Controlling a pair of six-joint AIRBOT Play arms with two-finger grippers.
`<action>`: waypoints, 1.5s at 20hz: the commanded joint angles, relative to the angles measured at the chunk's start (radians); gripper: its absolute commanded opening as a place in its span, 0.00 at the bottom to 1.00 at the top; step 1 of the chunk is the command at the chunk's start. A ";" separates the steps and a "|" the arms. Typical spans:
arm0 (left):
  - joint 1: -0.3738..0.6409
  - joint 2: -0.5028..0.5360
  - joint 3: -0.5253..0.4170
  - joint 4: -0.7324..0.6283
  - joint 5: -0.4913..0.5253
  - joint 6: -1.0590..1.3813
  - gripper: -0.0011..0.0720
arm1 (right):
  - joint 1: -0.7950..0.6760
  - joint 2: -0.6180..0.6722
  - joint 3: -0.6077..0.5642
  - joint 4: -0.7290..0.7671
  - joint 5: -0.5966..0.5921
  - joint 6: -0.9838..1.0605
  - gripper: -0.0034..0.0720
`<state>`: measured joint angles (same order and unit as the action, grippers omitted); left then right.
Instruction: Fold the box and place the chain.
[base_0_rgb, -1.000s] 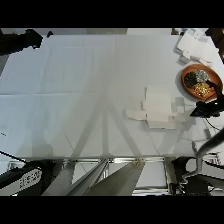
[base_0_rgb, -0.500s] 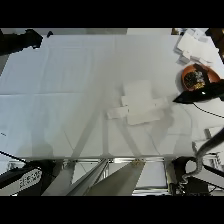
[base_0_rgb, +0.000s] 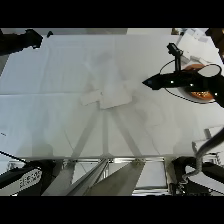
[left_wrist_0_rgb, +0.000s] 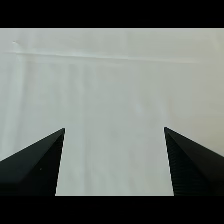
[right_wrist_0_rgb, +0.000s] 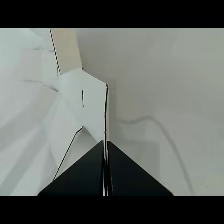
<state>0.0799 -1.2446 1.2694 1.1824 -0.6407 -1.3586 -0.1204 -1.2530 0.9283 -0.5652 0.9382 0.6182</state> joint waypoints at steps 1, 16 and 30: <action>0.000 0.000 0.000 0.000 0.000 0.000 0.97 | 0.092 0.001 -0.010 0.040 -0.207 -0.039 0.05; 0.000 0.000 0.000 0.000 0.000 0.000 0.97 | 0.111 0.001 -0.352 0.416 -0.580 -0.313 0.06; 0.000 0.000 0.000 0.000 0.000 0.000 0.97 | 0.169 0.000 -0.352 0.408 -0.584 -0.313 0.06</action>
